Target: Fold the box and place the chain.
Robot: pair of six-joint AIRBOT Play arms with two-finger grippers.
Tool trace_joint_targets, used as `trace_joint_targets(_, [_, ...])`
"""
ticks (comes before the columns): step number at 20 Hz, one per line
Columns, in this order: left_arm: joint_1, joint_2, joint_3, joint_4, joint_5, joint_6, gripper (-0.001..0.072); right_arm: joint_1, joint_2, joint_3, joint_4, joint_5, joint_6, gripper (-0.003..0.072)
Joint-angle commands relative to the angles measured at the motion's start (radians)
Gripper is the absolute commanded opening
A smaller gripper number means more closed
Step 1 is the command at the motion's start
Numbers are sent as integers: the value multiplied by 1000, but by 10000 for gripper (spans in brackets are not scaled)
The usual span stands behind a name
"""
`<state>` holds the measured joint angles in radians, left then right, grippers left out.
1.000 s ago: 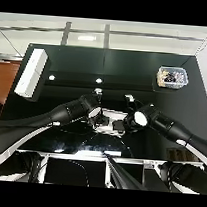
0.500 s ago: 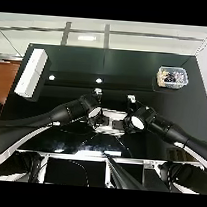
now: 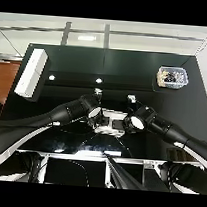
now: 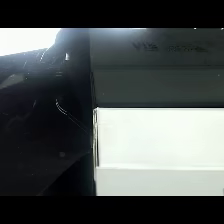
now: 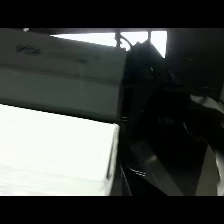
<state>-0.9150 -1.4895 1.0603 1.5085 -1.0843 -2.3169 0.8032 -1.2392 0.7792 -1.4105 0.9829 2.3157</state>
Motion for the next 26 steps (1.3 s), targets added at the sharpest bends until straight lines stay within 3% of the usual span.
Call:
trace_joint_targets(1, [0,0,0,-6,2,-4,29,1,0,5,3,1,-2,276])
trace_joint_targets(4, [0,0,0,-6,2,-4,29,1,0,5,3,-16,0,35])
trace_joint_targets(8, [0,0,0,-6,2,-4,29,1,0,5,2,-27,7,16])
trace_joint_targets(9, [0,0,0,-6,2,-4,29,1,0,5,2,-27,7,117])
trace_joint_targets(10, [0,0,0,-6,2,-4,29,1,0,5,3,-26,7,356])
trace_joint_targets(11, [0,0,0,-6,2,-4,29,0,1,12,2,-22,6,403])
trace_joint_targets(14, [0,0,0,-6,2,-4,29,0,22,70,0,17,-71,402])
trace_joint_targets(17, [0,0,0,-6,2,-4,29,1,98,134,-69,159,-137,402])
trace_joint_targets(20, [1,0,0,-5,2,-4,29,1,239,140,-240,342,-140,401])
trace_joint_targets(23, [1,0,0,-2,3,-4,29,-6,346,134,-544,526,-140,401])
trace_joint_targets(26, [1,0,0,-2,2,-4,28,-138,361,84,-711,484,-140,400])
